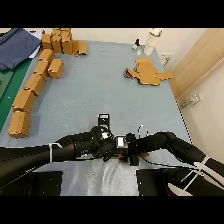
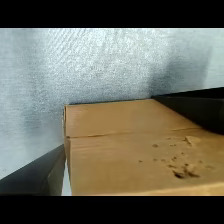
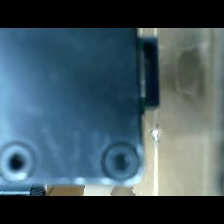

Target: Fold the box.

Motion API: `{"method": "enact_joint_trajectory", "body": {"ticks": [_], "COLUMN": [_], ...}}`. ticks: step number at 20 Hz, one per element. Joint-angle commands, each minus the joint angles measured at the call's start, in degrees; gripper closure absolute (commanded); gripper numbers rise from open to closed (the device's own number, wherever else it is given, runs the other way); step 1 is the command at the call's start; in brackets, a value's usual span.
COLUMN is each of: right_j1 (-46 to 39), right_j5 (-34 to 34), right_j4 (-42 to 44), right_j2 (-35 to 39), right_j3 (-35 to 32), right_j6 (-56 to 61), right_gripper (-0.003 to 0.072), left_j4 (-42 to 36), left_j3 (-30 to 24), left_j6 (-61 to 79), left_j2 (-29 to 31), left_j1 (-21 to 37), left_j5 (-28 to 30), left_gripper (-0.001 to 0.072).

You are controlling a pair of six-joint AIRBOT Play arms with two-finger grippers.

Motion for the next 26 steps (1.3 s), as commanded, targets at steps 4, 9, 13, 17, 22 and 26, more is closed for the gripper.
{"method": "enact_joint_trajectory", "body": {"ticks": [4,9,13,17,22,26], "right_j1": [0.0,0.0,0.0,0.0,0.0,0.0], "right_j5": [0.0,0.0,0.0,0.0,0.0,0.0], "right_j4": [0.0,0.0,0.0,0.0,0.0,0.0], "right_j2": [0.0,0.0,0.0,0.0,0.0,0.0], "right_j3": [0.0,0.0,0.0,0.0,0.0,0.0], "right_j6": [0.0,0.0,0.0,0.0,0.0,0.0], "right_gripper": [0.0110,0.0110,0.0109,0.0109,0.0109,0.0110], "left_j4": [1.7,1.8,1.8,0.6,0.6,0.3], "left_j3": [-0.3,-0.9,-1.4,-3.4,-6.1,-8.8], "left_j6": [0.0,0.0,0.0,0.0,-0.1,-0.1], "left_j2": [0.9,2.1,4.1,6.4,9.8,12.2], "left_j1": [0.7,1.3,2.4,2.7,2.9,3.2], "left_j5": [-3.4,-2.8,-2.4,-0.7,1.6,3.1], "left_gripper": [0.0170,0.0170,0.0171,0.0297,0.0307,0.0307]}}
